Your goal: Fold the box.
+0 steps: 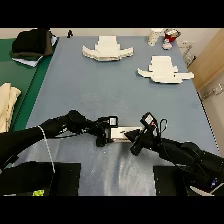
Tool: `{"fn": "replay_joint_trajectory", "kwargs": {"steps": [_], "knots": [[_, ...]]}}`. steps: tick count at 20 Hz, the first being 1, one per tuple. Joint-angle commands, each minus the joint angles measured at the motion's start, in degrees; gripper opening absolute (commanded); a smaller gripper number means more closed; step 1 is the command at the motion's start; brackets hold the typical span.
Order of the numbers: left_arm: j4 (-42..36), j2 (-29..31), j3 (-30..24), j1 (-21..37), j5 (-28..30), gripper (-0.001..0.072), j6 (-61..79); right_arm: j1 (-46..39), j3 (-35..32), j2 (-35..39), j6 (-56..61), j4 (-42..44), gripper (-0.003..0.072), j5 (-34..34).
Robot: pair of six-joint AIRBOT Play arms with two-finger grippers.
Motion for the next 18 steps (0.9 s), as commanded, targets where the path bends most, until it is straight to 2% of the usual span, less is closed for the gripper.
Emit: {"fn": "replay_joint_trajectory", "kwargs": {"steps": [1,4,6,8,11,14,16,18], "knots": [[0.0,0.0,0.0,0.1,0.0,0.0486,0.0,-1.5,2.3,1.3,0.0,-1.8,0.0005,0.5],[0.0,0.0,0.0,0.1,0.0,0.0486,0.0,-7.0,6.2,1.2,0.0,-4.9,0.0005,-3.8],[0.0,0.0,0.0,0.1,0.0,0.0486,0.0,-13.8,11.0,0.2,0.6,-8.1,0.0005,-10.3],[0.0,0.0,0.0,0.1,0.0,0.0486,0.0,-22.0,18.3,-3.6,6.4,-13.7,0.0006,-20.1],[0.0,0.0,0.0,0.1,0.0,0.0486,0.0,-31.5,32.0,-15.0,18.2,-26.3,0.0005,-39.6],[0.0,0.0,0.0,0.1,0.0,0.0486,0.0,-35.6,44.7,-27.3,26.6,-33.5,0.0005,-60.1],[0.1,0.0,0.0,0.1,0.0,0.0486,0.0,-36.4,49.9,-33.0,29.4,-33.9,0.0005,-67.2],[0.0,0.0,0.0,0.1,0.0,0.0486,0.0,-36.4,52.9,-36.6,31.4,-33.5,0.0005,-69.5]]}}
